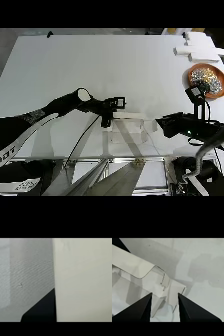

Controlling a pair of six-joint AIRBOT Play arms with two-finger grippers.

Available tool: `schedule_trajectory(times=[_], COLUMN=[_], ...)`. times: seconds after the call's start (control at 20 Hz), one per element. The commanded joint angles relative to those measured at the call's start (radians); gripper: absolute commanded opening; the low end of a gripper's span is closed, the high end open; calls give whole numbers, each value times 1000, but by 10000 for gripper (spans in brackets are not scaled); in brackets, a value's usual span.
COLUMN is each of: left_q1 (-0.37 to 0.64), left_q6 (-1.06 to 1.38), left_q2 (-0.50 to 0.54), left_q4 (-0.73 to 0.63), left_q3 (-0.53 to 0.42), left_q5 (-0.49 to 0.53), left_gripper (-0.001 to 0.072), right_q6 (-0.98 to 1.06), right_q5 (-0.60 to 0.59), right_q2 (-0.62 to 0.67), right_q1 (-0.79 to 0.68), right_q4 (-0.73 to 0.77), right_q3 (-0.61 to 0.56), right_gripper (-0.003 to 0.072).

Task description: Fold the box and place the chain.

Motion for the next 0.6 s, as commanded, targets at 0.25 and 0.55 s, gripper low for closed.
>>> schedule_trajectory(times=[0.25, 0.55], left_q1=[-2, -2], left_q6=[13, -59], left_q2=[-4, -3], left_q4=[4, 4], left_q3=[-1, -1], left_q5=[0, 37], left_gripper=[10, 3], right_q6=[-12, -12], right_q5=[0, 6], right_q2=[0, 0], right_q1=[1, 1], right_q4=[0, 0], right_q3=[1, 1], right_gripper=[358, 357])
